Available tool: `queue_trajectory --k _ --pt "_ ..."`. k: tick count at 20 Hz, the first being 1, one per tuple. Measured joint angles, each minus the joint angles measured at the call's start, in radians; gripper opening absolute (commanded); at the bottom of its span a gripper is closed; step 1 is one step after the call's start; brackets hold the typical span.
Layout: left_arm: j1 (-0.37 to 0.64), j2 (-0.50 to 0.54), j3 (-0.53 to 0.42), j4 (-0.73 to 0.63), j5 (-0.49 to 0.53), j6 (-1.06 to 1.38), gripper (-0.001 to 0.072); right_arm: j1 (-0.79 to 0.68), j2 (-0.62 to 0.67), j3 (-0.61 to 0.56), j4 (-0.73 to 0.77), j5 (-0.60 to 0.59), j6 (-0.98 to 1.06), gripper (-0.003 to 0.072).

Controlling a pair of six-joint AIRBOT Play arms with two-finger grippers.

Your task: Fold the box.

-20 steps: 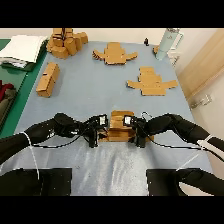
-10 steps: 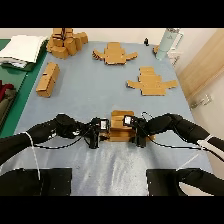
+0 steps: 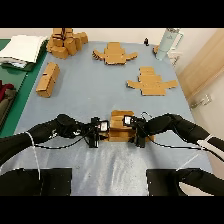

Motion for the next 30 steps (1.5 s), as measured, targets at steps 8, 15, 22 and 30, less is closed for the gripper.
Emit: queue_trajectory --k 8,15,22,30 --pt "-0.008 0.001 0.000 -0.070 -0.034 0.042 0.0082 0.000 0.000 0.000 -0.001 -0.001 0.000 0.0514" --pt "-0.013 0.000 0.000 -0.122 -0.038 0.054 0.0084 0.000 0.000 0.000 -0.001 0.000 0.000 0.0514" --pt "-0.013 -0.016 0.000 -0.137 -0.053 0.056 0.0432 0.000 0.000 0.000 -0.002 -0.002 -0.002 0.0515" --pt "-0.013 -0.019 0.000 -0.137 -0.079 0.056 0.0434 0.000 0.000 0.000 -0.002 -0.002 -0.001 0.0514"
